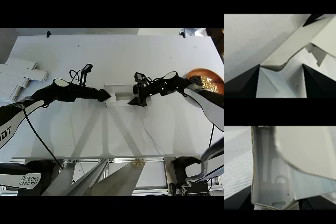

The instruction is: Fold the box and place the chain.

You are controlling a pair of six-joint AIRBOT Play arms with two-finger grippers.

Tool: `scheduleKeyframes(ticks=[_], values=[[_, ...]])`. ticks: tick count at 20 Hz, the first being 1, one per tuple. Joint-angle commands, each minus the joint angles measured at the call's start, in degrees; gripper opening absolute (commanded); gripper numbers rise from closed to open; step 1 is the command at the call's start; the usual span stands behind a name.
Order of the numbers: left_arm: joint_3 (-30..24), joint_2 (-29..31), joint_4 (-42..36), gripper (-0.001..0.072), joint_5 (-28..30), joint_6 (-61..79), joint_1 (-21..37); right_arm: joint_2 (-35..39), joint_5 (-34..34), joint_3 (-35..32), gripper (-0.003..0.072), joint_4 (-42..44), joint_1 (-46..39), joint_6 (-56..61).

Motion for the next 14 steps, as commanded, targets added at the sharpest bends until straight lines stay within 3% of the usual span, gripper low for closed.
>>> scheduleKeyframes(ticks=[1, 3, 7, 14], values=[[0.0, 0.0, 0.7, 0.0557, 2.2, 0.0, 0.0, 0.0, 0.0, 0.0, 0.0425, 0.0, 0.0, 0.0], [0.0, 0.0, 0.7, 0.0484, 2.2, 0.0, 0.0, 0.0, 0.0, 0.0, 0.0425, 0.0, 0.0, 0.0], [0.0, 0.0, 1.1, 0.0481, 1.7, 0.0, -0.2, 0.0, 0.0, 0.0, 0.0425, 0.0, 0.0, 0.0], [0.0, 2.0, 9.8, 0.048, 2.0, -8.2, -0.7, 0.0, 0.0, 0.0, 0.0425, 0.0, 0.0, 0.0]])
